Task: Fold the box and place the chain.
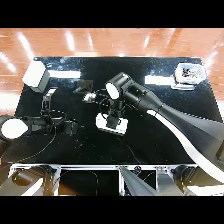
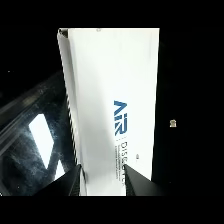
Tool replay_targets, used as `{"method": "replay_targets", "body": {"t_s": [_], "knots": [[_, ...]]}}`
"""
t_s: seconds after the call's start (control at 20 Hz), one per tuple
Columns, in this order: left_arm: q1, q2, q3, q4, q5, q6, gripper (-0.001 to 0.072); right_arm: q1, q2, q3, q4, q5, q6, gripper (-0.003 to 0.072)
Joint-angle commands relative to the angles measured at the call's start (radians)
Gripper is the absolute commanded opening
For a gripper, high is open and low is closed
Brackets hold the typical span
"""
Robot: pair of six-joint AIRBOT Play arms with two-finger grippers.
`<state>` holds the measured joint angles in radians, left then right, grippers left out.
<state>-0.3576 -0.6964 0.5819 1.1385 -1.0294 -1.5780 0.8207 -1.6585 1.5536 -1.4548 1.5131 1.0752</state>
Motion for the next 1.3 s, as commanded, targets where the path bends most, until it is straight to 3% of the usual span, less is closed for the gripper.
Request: {"method": "replay_targets", "body": {"t_s": [0.0,0.65,0.75,0.9,0.95,1.25], "knots": [[0.000,0.000,0.000,0.000,0.000,0.000,0.0504,0.001,0.000,0.000,0.002,-0.012,0.006,0.0319],[0.000,0.000,0.000,0.000,0.000,0.000,0.0504,0.001,0.000,0.000,-0.011,-0.023,0.005,0.0308],[0.000,0.000,0.000,0.000,0.000,0.000,0.0504,0.001,0.000,0.000,-0.020,-0.023,0.005,0.0240],[0.000,0.000,0.000,0.000,0.000,0.000,0.0504,0.001,0.000,0.000,-0.019,-0.020,0.005,0.0244],[0.000,0.000,0.000,0.000,0.000,0.000,0.0504,0.001,0.000,0.000,-0.019,-0.014,0.006,0.0281],[0.000,0.000,0.000,0.000,0.000,0.000,0.0504,0.001,0.000,0.000,-0.013,-0.006,0.006,0.0281]]}}
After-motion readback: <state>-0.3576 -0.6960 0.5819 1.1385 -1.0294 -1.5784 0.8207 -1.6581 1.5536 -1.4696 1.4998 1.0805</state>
